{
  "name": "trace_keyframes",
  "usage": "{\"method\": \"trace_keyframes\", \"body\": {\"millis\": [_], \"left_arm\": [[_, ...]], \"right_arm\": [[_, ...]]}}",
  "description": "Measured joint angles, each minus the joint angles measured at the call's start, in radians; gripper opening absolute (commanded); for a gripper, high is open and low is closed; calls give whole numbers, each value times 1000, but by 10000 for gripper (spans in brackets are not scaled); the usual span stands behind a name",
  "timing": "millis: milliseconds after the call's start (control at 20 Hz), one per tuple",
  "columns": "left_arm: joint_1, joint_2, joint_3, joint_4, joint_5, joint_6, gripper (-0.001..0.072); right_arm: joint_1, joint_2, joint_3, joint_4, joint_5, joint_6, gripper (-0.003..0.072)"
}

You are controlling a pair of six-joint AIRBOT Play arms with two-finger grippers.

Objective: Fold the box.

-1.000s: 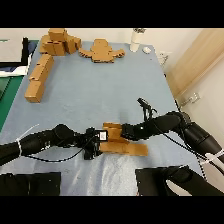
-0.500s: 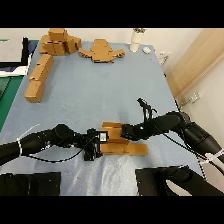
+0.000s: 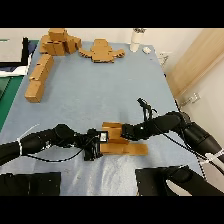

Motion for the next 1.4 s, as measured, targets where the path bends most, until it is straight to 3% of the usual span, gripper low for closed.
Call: {"method": "trace_keyframes", "body": {"millis": [100, 700, 1400], "left_arm": [[-1, -2, 1, -7, 0, 0, 617], [-9, 9, 2, 11, 51, -89, 618], [32, 27, 2, 137, -15, -209, 618]], "right_arm": [[0, 0, 0, 0, 0, 0, 5], [0, 0, 0, 14, -1, 0, 5], [2, -32, 0, 93, 29, -64, 5]]}}
